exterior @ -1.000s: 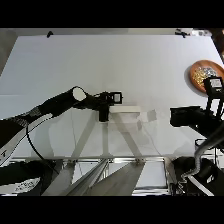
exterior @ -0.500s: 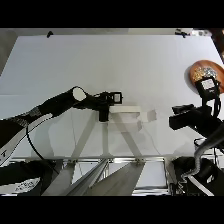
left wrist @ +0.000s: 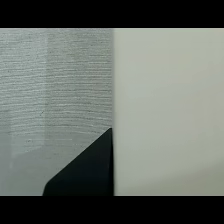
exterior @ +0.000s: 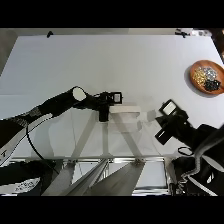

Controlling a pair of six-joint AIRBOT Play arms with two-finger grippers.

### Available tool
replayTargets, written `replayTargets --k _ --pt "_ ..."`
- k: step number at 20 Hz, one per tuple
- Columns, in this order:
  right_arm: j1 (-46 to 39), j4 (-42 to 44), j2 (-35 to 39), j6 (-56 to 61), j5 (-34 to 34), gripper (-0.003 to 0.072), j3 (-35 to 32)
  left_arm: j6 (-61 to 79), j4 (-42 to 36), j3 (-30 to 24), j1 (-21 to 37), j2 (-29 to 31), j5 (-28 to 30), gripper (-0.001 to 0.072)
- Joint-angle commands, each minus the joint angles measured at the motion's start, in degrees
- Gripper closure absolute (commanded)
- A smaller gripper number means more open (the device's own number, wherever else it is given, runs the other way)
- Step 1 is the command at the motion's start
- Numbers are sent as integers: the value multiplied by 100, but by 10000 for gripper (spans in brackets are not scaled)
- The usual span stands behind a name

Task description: Fold the box and place the chain.

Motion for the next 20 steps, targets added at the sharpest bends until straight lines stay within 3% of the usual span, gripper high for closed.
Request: replayTargets --k 1,2,3,7,12,20 --pt "693 11 -11 -837 -238 471 -446 0 0 2 -2 2 -2 696" --pt "774 17 -68 -1029 -238 197 -516 0 0 2 -2 2 0 696" --pt "793 9 -175 -1261 -264 -27 -605 0 0 2 -2 0 -2 696" --pt "793 -286 -876 -2103 -682 -34 -800 0 0 2 -4 2 -2 697" --pt "793 -236 -1692 -2551 -2157 -34 -800 0 -2 2 -2 2 -2 696" --pt "-232 754 -1878 -3058 -2765 -34 -798 0 0 2 -2 2 -2 697"
